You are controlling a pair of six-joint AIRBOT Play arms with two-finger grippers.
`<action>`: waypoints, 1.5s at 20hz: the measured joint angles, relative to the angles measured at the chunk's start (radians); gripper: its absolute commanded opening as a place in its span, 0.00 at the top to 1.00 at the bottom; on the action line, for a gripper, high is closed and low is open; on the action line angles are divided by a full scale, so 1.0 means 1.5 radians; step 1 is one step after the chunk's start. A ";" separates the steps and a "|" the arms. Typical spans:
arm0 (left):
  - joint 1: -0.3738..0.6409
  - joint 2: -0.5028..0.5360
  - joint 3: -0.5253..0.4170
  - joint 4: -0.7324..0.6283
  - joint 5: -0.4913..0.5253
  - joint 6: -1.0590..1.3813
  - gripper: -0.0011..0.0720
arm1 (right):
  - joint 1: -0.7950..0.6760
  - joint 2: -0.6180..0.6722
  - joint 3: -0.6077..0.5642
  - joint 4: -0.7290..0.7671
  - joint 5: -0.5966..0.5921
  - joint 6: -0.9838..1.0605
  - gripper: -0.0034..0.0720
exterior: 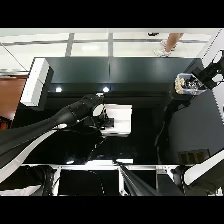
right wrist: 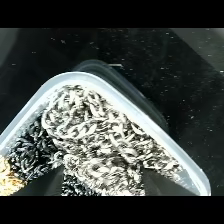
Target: Fold the box and place the chain.
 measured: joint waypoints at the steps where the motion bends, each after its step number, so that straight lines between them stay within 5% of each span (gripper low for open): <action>1: 0.000 0.000 0.000 0.000 0.000 0.000 0.95 | 0.000 -0.002 0.000 0.001 -0.001 -0.004 0.68; 3: 0.000 0.000 0.000 0.000 0.000 0.000 0.95 | 0.000 -0.003 0.003 0.006 -0.003 -0.011 0.94; 11: 0.000 0.000 0.000 0.000 0.000 0.000 0.95 | -0.001 0.046 0.060 -0.001 0.038 -0.108 0.95; 23: 0.000 0.000 0.000 0.000 0.000 0.000 0.95 | 0.017 0.358 0.074 0.045 0.055 -0.285 0.95; 30: 0.000 0.000 0.000 0.000 0.000 0.000 0.95 | 0.063 0.499 0.075 0.183 0.109 -0.358 0.95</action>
